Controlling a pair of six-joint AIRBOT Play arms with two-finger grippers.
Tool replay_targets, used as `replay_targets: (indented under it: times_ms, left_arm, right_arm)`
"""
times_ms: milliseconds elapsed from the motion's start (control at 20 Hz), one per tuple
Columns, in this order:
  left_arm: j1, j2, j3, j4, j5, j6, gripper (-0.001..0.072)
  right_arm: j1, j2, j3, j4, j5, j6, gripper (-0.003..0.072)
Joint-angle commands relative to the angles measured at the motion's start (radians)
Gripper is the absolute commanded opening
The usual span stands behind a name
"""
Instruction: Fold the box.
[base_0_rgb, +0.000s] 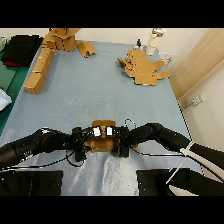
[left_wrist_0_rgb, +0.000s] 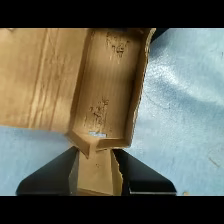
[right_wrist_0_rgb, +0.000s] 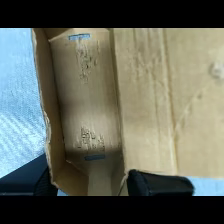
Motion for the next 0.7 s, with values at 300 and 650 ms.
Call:
replay_targets:
  times_ms: [300, 650]
  left_arm:
    - [0.000, -0.044, 0.000, -0.195, 0.077, 0.136, 0.0030]
    - [0.000, -0.048, 0.000, -0.219, 0.082, 0.158, 0.0464]
  right_arm:
    - [0.001, 0.000, 0.000, 0.000, 0.000, 0.000, 0.0502]
    - [0.001, 0.000, 0.000, 0.000, 0.000, 0.000, 0.0502]
